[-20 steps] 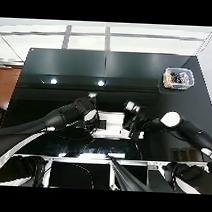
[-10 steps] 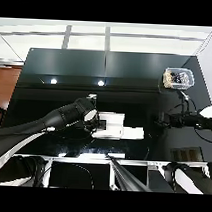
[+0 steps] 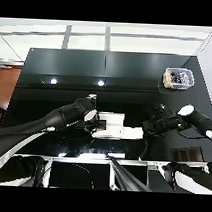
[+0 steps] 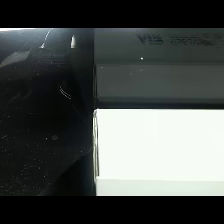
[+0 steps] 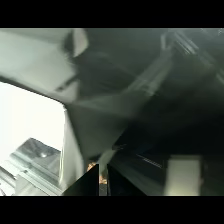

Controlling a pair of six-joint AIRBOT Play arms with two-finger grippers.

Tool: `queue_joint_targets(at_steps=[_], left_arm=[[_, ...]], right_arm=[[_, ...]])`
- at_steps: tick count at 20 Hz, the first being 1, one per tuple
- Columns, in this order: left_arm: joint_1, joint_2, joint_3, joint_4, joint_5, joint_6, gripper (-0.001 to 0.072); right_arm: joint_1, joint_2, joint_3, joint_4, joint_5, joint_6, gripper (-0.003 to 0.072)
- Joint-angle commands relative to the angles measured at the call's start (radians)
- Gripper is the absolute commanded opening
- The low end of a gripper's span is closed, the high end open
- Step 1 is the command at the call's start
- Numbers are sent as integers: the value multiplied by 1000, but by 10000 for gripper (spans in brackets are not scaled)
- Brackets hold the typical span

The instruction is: Fold the box and place the chain.

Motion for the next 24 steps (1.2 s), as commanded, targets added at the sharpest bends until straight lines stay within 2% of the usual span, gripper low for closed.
queue_joint_targets(at_steps=[1,6,7,8,9,10,15,17,21,24], left_arm=[[0,0,0,0,1,0,31],[0,0,0,0,1,1,31],[0,0,0,0,1,0,31],[0,0,0,0,1,0,31],[0,0,0,0,0,1,31],[0,0,0,0,0,1,31],[0,0,0,0,0,1,31],[1,0,0,1,0,1,31],[1,0,0,1,0,1,31],[0,0,0,1,0,1,31]], right_arm=[[76,-26,0,105,-67,-55,63],[80,-27,1,206,22,-202,65],[80,-27,2,233,50,-237,94],[80,-27,3,259,62,-249,249],[80,-27,9,269,70,-249,483],[80,-27,21,269,77,-252,611],[88,-22,66,301,109,-260,611],[129,-22,72,301,88,-254,607],[252,-22,92,293,-98,-142,605],[360,-22,141,188,-197,35,604]])
